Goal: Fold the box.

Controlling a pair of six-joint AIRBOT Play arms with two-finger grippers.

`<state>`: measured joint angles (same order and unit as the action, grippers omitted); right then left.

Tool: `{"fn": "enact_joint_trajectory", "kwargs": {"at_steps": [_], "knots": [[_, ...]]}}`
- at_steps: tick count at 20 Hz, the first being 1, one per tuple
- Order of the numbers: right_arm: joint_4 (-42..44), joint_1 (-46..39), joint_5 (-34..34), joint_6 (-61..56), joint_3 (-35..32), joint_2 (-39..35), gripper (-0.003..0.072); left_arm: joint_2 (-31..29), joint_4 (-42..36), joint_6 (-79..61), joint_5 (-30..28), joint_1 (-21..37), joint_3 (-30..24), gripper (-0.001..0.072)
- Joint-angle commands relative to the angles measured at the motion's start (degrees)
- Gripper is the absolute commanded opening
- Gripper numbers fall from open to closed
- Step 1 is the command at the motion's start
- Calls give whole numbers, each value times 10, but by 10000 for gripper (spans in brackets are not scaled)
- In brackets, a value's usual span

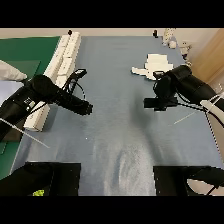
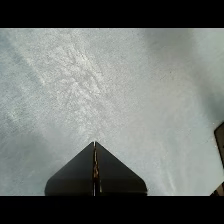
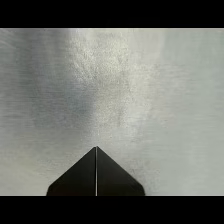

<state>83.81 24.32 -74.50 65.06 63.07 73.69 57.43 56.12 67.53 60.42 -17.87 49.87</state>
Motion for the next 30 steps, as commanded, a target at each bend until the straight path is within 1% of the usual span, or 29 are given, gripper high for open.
{"fn": "enact_joint_trajectory", "kwargs": {"at_steps": [1, 2, 3, 4, 5, 6, 8, 9, 10, 11, 13, 14, 16, 17, 20, 22, 25, 27, 28, 30], "knots": [[33, 0, 43, -47, 1, 0, 5, 0, 0, 0, 0, 0, 0, 12], [51, 0, 59, -50, 1, 1, 5, 0, 0, 0, 0, 0, 0, 12], [45, -2, 89, -50, 4, 3, 29, 0, 0, 0, 0, 0, 0, 12], [23, -17, 98, -50, 19, 10, 123, 0, 0, 0, 0, 0, 0, 13], [6, -51, 89, -50, 50, 24, 214, 0, 0, 0, 0, 0, 0, 12], [8, -97, 76, -45, 88, 43, 234, 0, 0, 0, 0, 0, 0, 12], [28, -212, 53, 10, 181, 98, 236, 0, 0, 0, 0, 0, 0, 12], [45, -268, 52, 37, 224, 130, 282, 0, 0, 0, 0, 0, 0, 12], [78, -325, 53, 63, 267, 165, 455, 0, 0, 0, 0, 0, 0, 13], [128, -376, 56, 96, 305, 200, 471, 0, 0, 0, 0, 0, 0, 12], [250, -448, 68, 151, 362, 269, 470, 0, 0, 0, 0, 0, 0, 12], [298, -470, 77, 170, 383, 299, 469, 0, 0, 0, 0, 0, 0, 12], [366, -491, 85, 195, 426, 357, 462, 0, 0, 0, 0, 0, 0, 12], [386, -492, 82, 203, 448, 386, 439, 0, 0, 0, 0, 0, 0, 12], [443, -475, 72, 229, 502, 451, 440, 0, 0, 0, 0, 0, 0, 12], [456, -460, 71, 231, 533, 483, 440, 0, 0, 0, 0, 0, 0, 13], [463, -439, 70, 230, 541, 505, 439, 0, 0, 0, 0, 0, 0, 12], [465, -431, 78, 230, 541, 505, 439, 0, 0, 0, 0, 0, 0, 12], [466, -428, 85, 230, 541, 501, 402, 0, 0, 0, 0, 0, 0, 12], [466, -423, 85, 242, 541, 486, 163, 0, 0, 0, 0, 0, 0, 12]]}}
